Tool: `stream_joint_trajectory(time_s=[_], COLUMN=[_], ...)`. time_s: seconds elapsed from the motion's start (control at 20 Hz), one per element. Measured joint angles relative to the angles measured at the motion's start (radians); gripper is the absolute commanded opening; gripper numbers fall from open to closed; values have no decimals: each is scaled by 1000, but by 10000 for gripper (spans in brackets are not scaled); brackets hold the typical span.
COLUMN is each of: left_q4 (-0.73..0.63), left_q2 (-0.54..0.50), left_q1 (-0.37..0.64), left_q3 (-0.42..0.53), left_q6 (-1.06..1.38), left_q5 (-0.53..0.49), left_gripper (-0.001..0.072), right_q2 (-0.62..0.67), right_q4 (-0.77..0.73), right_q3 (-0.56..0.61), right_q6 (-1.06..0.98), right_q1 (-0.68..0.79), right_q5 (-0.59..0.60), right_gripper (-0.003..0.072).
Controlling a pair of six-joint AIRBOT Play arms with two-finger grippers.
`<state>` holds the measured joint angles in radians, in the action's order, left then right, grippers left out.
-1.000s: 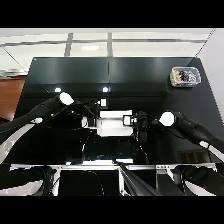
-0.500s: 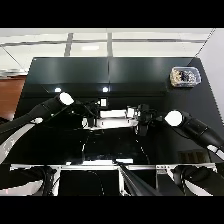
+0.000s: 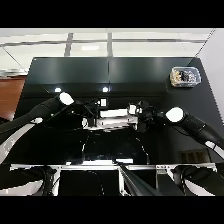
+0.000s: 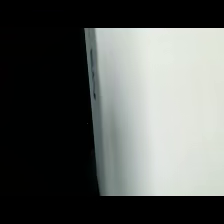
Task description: Fold the box and place the chain.
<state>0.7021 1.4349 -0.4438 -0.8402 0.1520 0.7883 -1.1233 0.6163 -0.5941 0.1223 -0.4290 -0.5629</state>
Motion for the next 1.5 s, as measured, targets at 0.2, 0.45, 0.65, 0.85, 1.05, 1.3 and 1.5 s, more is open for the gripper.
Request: stream_joint_trajectory(time_s=[0.2,0.45,0.65,0.85,1.05,1.3,1.5], left_q4=[-3,-4,-5,-5,-4,-4,-4], left_q2=[0,0,0,0,0,0,0], left_q1=[0,0,0,0,0,0,0], left_q3=[0,0,0,0,0,0,0], left_q6=[0,-1,-2,-3,-3,-3,-3], left_q5=[3,4,5,4,2,0,0], left_gripper=[27,27,27,27,27,27,27], right_q2=[-64,-138,-174,-183,-189,-201,-208], right_q4=[-142,-196,-199,-198,-184,-154,-143], right_q3=[0,0,-2,-2,-4,-18,-26], right_q6=[148,240,281,294,290,243,217], right_q1=[19,52,63,64,51,39,37], right_q5=[-49,-107,-128,-132,-118,-103,-94], right_gripper=[718,717,717,717,717,717,717])
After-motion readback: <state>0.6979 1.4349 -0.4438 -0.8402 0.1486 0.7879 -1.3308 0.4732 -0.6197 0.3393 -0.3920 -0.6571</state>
